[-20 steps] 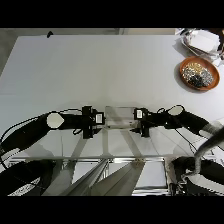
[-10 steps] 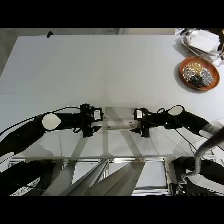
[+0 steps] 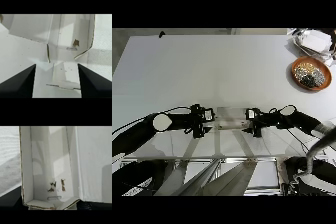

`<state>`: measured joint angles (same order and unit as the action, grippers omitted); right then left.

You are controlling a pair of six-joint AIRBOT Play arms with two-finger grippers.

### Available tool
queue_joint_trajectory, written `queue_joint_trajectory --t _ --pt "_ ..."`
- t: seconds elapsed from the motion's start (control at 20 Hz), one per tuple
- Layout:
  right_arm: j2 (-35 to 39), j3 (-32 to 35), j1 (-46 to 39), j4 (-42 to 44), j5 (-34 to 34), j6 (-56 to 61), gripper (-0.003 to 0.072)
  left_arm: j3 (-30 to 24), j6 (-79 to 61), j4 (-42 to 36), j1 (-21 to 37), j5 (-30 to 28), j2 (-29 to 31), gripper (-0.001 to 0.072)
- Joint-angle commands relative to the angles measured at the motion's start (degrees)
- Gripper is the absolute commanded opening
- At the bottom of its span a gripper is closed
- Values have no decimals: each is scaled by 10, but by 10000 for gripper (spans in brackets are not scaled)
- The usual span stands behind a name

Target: Fold the box and place the chain.

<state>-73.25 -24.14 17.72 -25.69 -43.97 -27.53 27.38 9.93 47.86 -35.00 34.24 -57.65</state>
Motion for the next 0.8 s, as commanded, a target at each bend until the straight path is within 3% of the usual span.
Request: queue_joint_trajectory --t 0.0,0.4,0.75 --pt "0 0 0 0 0 0 397 0 -11 3 -11 -14 -17 488" --pt "0 0 0 0 0 0 397 0 -5 78 -6 49 -17 490" --pt "0 0 0 0 0 0 397 0 -54 68 -8 -32 -23 501"
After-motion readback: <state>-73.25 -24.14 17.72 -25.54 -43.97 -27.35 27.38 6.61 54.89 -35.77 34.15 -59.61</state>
